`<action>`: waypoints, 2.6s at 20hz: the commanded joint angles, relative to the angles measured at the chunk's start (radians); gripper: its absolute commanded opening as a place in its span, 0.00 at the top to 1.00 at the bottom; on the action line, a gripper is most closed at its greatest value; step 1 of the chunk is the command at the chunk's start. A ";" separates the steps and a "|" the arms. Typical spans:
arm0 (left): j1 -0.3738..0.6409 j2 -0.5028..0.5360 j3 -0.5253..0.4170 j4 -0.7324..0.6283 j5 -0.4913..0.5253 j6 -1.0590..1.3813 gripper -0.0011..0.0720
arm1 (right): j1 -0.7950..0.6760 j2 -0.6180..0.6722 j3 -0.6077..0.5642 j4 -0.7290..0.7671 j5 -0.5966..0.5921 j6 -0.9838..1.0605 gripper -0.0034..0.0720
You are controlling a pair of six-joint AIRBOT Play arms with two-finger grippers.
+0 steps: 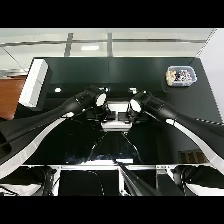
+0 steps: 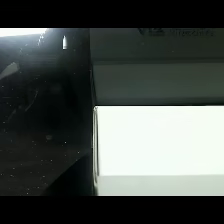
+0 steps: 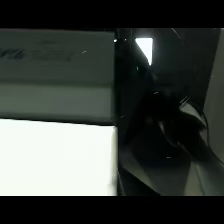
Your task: Fold the box and place the chain.
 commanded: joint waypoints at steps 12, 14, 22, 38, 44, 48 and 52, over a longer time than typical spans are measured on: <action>0.000 0.000 0.000 0.001 0.002 -0.001 0.94 | -0.009 0.004 0.058 -0.016 0.055 -0.032 0.49; 0.000 0.000 0.000 0.001 0.002 -0.001 0.94 | -0.014 0.044 0.108 -0.034 0.135 -0.130 0.49; 0.000 0.000 0.000 0.001 0.003 -0.002 0.94 | -0.196 0.278 0.177 -0.642 0.150 -0.244 0.49; 0.000 0.000 0.000 0.000 -0.002 -0.001 0.94 | -0.869 -0.500 0.814 -0.229 0.066 -0.152 0.01; 0.000 0.000 0.000 0.000 -0.019 -0.001 0.94 | -0.882 -0.547 0.814 -0.226 0.008 -0.163 0.18; 0.000 0.000 0.000 0.000 -0.020 -0.001 0.94 | -0.882 -0.543 0.815 -0.157 0.032 -0.246 0.84; 0.000 0.000 0.000 0.000 -0.020 -0.002 0.94 | -0.880 -0.415 0.815 -0.163 0.084 -0.370 0.93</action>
